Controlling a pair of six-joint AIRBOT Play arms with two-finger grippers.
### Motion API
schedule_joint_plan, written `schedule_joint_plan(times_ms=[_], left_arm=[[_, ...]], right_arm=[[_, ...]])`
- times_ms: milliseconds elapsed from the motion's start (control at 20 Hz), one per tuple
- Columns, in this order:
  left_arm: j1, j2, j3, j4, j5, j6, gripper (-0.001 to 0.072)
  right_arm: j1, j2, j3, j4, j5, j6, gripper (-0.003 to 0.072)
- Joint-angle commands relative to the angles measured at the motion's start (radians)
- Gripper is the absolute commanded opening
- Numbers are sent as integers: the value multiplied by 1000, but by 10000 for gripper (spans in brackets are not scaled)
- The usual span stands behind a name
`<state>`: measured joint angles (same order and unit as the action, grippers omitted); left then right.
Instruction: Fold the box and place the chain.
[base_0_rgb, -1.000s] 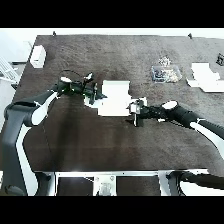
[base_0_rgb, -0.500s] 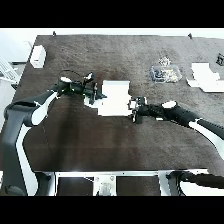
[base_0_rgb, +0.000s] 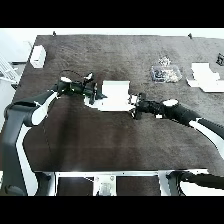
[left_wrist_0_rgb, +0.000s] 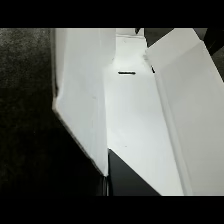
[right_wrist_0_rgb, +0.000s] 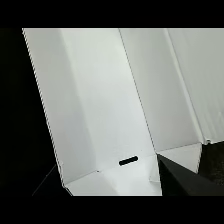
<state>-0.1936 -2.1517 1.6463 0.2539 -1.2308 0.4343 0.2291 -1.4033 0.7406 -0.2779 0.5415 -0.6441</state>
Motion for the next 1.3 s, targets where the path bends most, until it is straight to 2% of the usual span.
schedule_joint_plan(times_ms=[0, 300, 600, 900, 1250], left_arm=[[1, 0, 0, 0, 1, 0, 23], [1, 0, 0, 0, 1, 0, 23], [1, 0, 0, 0, 1, 0, 23], [1, 0, 0, 0, 0, 0, 24], [1, 0, 0, 0, 0, 0, 23]], right_arm=[[-1, 5, 14, 16, -1, 2, 690], [-18, -24, 76, 16, -16, 46, 689], [-65, -64, 108, 12, 47, 66, 690], [-96, -108, 153, -16, 146, 64, 690], [-133, -216, 262, -99, 284, 68, 689]])
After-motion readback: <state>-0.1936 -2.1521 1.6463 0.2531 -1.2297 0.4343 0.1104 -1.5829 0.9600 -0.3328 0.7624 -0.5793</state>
